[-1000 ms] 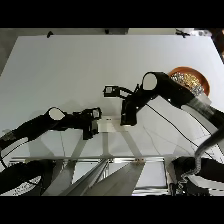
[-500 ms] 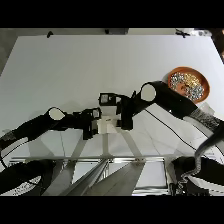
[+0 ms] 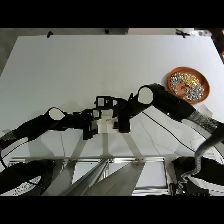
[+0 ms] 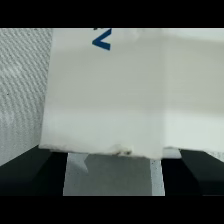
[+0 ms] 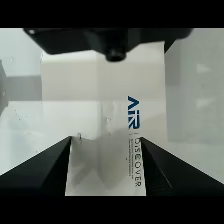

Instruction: Fold the box and place the chain.

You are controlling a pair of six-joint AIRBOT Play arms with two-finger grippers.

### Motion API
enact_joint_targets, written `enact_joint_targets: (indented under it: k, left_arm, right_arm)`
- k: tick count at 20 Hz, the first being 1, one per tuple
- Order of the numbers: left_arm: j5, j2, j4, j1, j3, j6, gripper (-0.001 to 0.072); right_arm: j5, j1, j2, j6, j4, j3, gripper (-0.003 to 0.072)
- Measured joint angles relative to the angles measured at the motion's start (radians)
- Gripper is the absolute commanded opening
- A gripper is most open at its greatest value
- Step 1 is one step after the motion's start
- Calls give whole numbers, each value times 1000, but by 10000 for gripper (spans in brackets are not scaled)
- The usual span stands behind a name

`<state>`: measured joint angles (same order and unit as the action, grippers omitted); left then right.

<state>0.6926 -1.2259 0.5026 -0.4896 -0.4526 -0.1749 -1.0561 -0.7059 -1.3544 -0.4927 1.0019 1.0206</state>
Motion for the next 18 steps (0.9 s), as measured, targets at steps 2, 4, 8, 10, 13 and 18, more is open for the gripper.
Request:
enact_joint_targets:
  k: [2, 4, 8, 10, 13, 18]
  left_arm:
    - [0, 0, 0, 0, 0, 0, 270]
    - [0, 0, 0, 0, 0, 0, 270]
    - [-1, 0, -1, 0, 0, 0, 270]
    - [-3, 0, -1, 0, 0, 2, 270]
    - [0, 0, 0, 0, 0, 2, 270]
    - [1, 0, 0, 0, 0, 0, 270]
  right_arm:
    - [1, 0, -11, 0, -2, 0, 399]
    - [2, 0, -20, -2, 9, 0, 349]
    - [4, 5, -28, -31, 51, 0, 303]
    - [12, 8, -29, -40, 61, 0, 275]
    - [26, 10, -30, -51, 69, 0, 231]
    - [14, 10, -25, -56, 58, 0, 440]
